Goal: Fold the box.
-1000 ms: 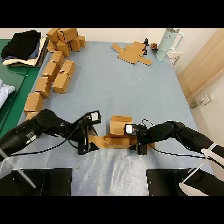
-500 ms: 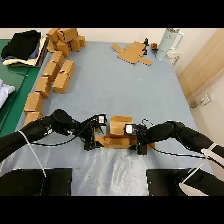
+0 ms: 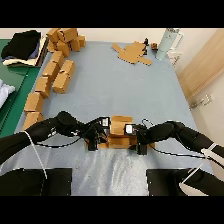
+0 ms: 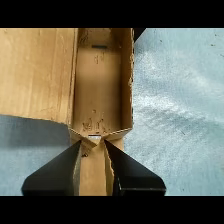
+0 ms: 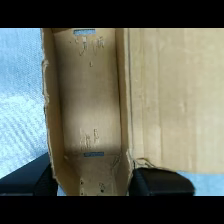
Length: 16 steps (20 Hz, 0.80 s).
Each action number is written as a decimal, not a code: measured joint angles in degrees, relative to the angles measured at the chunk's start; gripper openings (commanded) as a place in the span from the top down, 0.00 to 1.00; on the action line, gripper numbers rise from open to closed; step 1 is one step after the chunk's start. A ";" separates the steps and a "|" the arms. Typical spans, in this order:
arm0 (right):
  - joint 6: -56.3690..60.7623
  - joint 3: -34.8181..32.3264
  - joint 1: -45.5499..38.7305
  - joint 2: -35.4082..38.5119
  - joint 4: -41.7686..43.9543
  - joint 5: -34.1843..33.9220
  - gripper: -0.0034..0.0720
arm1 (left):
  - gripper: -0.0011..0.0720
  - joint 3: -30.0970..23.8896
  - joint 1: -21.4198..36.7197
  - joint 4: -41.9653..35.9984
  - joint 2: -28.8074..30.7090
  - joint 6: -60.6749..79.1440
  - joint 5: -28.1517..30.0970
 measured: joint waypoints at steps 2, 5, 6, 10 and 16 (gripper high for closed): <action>0.00 0.00 0.00 0.00 -0.02 0.00 0.36 | 0.69 0.00 -0.31 -0.85 -0.28 0.17 0.26; 0.00 0.00 0.00 0.00 -0.02 0.00 0.36 | 0.69 0.11 -1.27 -2.71 -1.22 0.96 0.48; 0.00 0.00 0.00 0.00 -0.02 -0.02 0.36 | 0.69 0.22 -1.62 -3.26 -1.62 1.38 0.55; 0.00 0.00 0.00 0.00 -0.02 -0.02 0.36 | 0.66 0.61 -2.23 -4.50 -2.51 2.05 1.03; 0.07 0.00 0.00 0.00 -0.02 -0.02 0.36 | 0.22 0.72 -2.60 -5.03 -2.80 2.32 1.14</action>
